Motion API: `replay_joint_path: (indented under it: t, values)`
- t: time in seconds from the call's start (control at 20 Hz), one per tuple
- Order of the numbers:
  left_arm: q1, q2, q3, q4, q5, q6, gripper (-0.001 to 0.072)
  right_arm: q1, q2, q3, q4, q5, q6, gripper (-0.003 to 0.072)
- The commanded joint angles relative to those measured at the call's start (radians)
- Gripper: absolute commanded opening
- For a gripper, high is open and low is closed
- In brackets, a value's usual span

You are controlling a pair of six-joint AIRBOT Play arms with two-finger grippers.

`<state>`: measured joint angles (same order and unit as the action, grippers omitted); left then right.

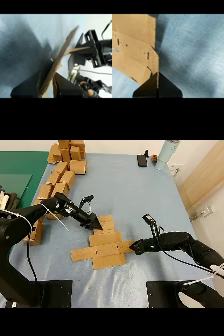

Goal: Fold the box.

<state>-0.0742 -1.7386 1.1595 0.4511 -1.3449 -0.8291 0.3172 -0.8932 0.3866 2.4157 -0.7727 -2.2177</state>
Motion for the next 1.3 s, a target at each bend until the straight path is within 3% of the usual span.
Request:
replay_joint_path:
  t: [0.0,0.4,0.45,0.5,0.65,0.7,0.75,0.8,1.0,1.1,1.2,1.25]
  values:
    - [0.002,-0.011,0.017,-0.002,-0.084,0.032,0.0226,0.001,0.001,0.000,-0.011,0.006,0.001,0.0002]
    - [-0.001,-0.011,0.017,0.018,-0.106,0.053,0.0223,0.001,0.001,0.000,-0.011,0.006,0.004,0.0002]
    - [-0.001,-0.011,0.017,0.031,-0.107,0.054,0.0074,0.001,0.001,0.000,-0.011,0.006,0.004,0.0003]
    - [-0.001,-0.011,0.017,0.041,-0.107,0.059,0.0014,0.001,0.001,0.000,-0.011,0.006,0.004,0.0003]
    - [-0.002,-0.011,0.018,0.040,-0.105,0.074,0.0013,0.001,0.001,0.000,-0.011,0.025,0.004,0.0023]
    - [-0.004,-0.011,0.020,0.040,-0.104,0.084,0.0013,0.001,0.001,0.000,-0.011,0.043,0.004,0.0115]
    - [-0.010,-0.010,0.028,0.038,-0.105,0.101,0.0012,0.000,0.001,0.001,-0.013,0.074,0.003,0.0252]
    - [-0.021,-0.005,0.037,0.038,-0.100,0.128,0.0011,0.000,0.001,0.003,-0.021,0.110,0.004,0.0314]
    - [-0.101,0.064,0.057,0.037,0.040,0.271,0.0011,-0.094,0.002,0.091,-0.167,0.158,0.211,0.0313]
    - [-0.159,0.111,0.057,0.035,0.119,0.368,0.0010,-0.164,0.002,0.159,-0.238,0.145,0.296,0.0276]
    - [-0.213,0.161,0.054,0.034,0.220,0.453,0.0010,-0.216,0.002,0.214,-0.239,0.135,0.322,0.0149]
    - [-0.237,0.187,0.052,0.034,0.270,0.499,0.0009,-0.231,0.001,0.235,-0.239,0.136,0.338,0.0148]
